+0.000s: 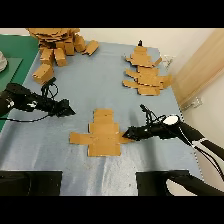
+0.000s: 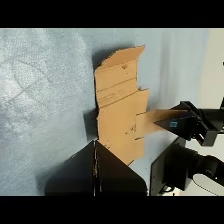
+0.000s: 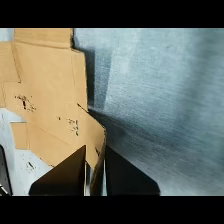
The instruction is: Fold the box.
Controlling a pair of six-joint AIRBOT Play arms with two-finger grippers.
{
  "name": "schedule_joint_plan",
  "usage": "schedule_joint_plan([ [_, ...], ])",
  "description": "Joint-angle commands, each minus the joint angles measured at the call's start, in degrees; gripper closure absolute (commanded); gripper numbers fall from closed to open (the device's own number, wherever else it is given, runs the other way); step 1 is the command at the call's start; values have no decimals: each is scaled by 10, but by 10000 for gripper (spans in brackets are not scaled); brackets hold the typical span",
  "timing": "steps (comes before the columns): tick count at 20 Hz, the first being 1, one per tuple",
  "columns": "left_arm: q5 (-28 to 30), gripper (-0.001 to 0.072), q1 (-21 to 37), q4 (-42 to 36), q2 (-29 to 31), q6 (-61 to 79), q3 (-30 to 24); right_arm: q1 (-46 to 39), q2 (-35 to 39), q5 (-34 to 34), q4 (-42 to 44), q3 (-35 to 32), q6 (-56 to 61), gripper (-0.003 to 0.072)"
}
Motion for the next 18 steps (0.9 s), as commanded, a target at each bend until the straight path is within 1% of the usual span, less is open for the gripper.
schedule_joint_plan([
  [1,-8,696,0,-17,-8,2,0,6,0,1,16,-3,-13,531],
  [2,-7,695,0,-17,-8,2,0,7,0,6,18,-3,-16,572],
  [3,-7,587,0,-19,-10,4,1,10,0,13,31,-3,-37,684],
  [4,-12,402,0,-27,-18,5,4,13,1,19,58,-3,-67,686],
  [6,-21,401,0,-30,-48,6,22,15,10,43,122,-3,-159,686],
  [7,-25,399,0,-32,-67,7,33,18,20,57,134,-3,-191,687],
  [11,-66,397,0,-54,-154,20,83,32,53,64,98,-3,-195,686],
  [14,-71,397,0,-50,-194,26,87,35,55,65,98,-3,-195,686],
  [18,-79,397,-15,-70,-225,60,87,35,55,64,98,-3,-195,686],
])
